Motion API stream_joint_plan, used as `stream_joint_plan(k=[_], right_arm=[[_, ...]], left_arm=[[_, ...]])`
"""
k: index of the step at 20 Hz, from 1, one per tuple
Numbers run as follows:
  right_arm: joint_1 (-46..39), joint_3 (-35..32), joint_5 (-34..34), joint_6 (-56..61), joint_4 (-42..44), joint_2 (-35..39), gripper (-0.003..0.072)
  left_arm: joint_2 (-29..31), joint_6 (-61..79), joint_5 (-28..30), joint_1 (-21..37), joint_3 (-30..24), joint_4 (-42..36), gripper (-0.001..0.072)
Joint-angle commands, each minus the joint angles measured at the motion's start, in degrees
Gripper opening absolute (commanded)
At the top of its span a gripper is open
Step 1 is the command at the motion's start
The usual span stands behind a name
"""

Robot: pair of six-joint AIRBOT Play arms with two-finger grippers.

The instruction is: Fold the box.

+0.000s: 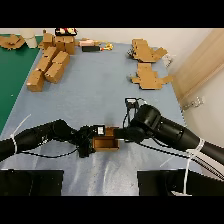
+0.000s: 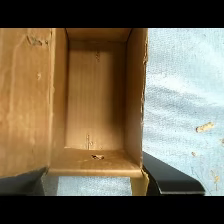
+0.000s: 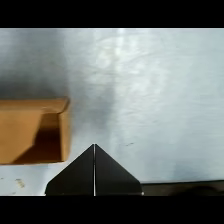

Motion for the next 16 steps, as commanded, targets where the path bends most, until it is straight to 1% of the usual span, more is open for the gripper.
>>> stream_joint_plan(k=[1,2,3,4,5,6,7,8,9,12,15,16], right_arm=[[-8.2,-0.8,-0.6,-8.3,-3.5,3.0,0.0],[-14.9,-1.2,4.6,-14.3,0.3,3.5,-0.0001],[-22.1,-1.7,10.8,-22.5,8.2,3.2,-0.0001],[-30.2,-2.4,16.4,-34.2,21.7,1.7,-0.0001],[-36.7,-2.7,18.9,-46.1,36.0,-0.8,-0.0001],[-41.6,-2.7,19.6,-57.5,49.5,-4.5,0.0],[-44.4,-2.3,19.3,-65.3,58.0,-8.0,0.0],[-45.6,-1.4,19.1,-69.0,61.5,-11.8,0.0],[-45.6,0.3,18.1,-70.7,61.7,-15.4,0.0],[-42.2,5.2,11.5,-77.3,63.7,-24.1,-0.0001],[-37.9,7.0,10.4,-84.5,64.9,-25.3,-0.0002],[-36.7,7.1,8.2,-86.7,65.3,-25.3,-0.0002]], left_arm=[[0.0,0.0,0.0,0.0,0.0,0.0,0.0438],[0.0,0.0,0.0,0.0,0.0,0.0,0.0437],[0.0,0.0,0.0,0.0,0.0,0.0,0.0438],[0.0,0.0,0.0,0.0,0.0,0.0,0.0438],[0.0,0.0,0.0,0.0,0.0,0.0,0.0437],[0.0,0.0,0.0,0.0,0.0,0.0,0.0438],[0.0,0.0,0.0,0.0,0.0,0.0,0.0438],[0.0,0.0,0.0,0.0,0.0,0.0,0.0438],[0.0,0.0,0.0,0.0,0.0,0.0,0.0437],[0.0,0.0,0.0,0.0,0.0,0.0,0.0438],[0.0,0.0,0.1,0.1,0.0,0.0,0.0437],[0.0,0.0,0.0,0.1,0.0,0.0,0.0438]])
